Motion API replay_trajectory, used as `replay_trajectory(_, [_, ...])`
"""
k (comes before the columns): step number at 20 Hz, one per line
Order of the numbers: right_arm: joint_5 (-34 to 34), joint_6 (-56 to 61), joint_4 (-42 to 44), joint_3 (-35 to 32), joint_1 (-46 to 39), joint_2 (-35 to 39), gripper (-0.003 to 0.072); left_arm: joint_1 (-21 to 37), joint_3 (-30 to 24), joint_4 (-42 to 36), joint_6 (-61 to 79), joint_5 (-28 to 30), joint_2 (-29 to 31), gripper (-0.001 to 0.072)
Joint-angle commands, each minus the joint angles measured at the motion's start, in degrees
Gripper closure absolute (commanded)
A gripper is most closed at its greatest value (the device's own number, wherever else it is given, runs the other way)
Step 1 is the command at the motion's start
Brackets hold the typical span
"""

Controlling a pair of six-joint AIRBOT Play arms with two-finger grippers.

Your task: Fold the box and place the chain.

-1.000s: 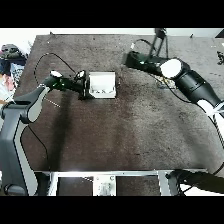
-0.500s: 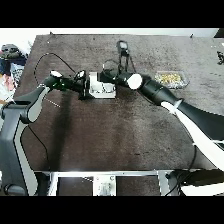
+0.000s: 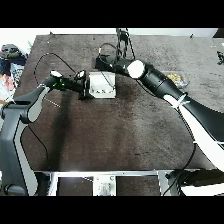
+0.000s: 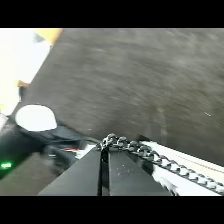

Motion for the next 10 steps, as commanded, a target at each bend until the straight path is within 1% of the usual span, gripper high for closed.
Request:
replay_trajectory(1, [3.9,-0.4,-1.7,3.3,0.6,0.2,0.0674,0.0,0.0,0.0,0.0,0.1,0.0,0.0342])
replay_trajectory(4, [5.5,-0.3,-2.0,3.2,0.6,-0.9,0.0674,0.0,0.0,0.0,0.0,0.1,0.0,0.0342])
replay_trajectory(7, [5.3,-0.2,-2.4,3.3,0.6,-0.9,0.0674,0.0,0.0,0.0,0.0,0.1,0.0,0.0343])
replay_trajectory(10, [8.7,2.1,-7.8,3.1,0.5,-1.6,0.0674,0.0,0.0,0.0,0.0,0.1,0.0,0.0342])
